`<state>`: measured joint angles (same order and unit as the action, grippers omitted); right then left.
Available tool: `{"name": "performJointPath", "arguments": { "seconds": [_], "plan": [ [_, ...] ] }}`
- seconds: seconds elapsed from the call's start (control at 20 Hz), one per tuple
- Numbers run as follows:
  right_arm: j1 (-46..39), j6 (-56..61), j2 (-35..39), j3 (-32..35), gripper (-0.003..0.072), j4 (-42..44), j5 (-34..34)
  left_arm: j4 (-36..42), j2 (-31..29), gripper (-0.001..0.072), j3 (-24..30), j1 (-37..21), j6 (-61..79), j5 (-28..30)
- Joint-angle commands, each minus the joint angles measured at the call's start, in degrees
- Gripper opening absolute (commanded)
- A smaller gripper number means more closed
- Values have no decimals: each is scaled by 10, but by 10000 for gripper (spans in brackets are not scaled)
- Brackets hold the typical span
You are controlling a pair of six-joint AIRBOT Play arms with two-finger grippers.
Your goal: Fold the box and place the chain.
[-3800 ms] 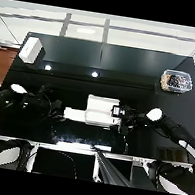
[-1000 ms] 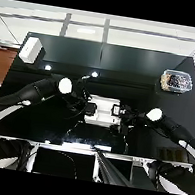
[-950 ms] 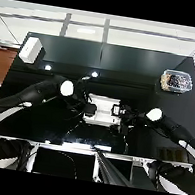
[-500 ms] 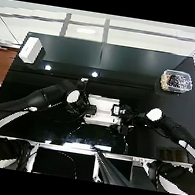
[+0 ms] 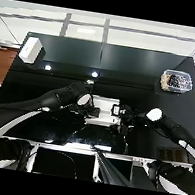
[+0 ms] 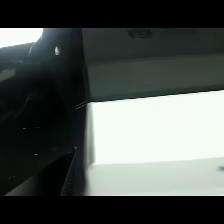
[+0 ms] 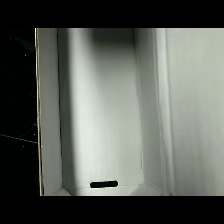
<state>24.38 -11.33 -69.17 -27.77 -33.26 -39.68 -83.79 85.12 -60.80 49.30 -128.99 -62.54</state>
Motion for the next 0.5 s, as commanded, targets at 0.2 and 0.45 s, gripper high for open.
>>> {"name": "performJointPath", "arguments": {
  "seconds": [0.2, 0.45],
  "plan": [
    [0, 0, 0, 0, 431, 0, 0, -25, 19, 265, -26, 13, -20, -27],
    [0, 0, 0, 0, 432, 0, 0, -25, 19, 28, -28, 13, -20, -27]
  ]
}}
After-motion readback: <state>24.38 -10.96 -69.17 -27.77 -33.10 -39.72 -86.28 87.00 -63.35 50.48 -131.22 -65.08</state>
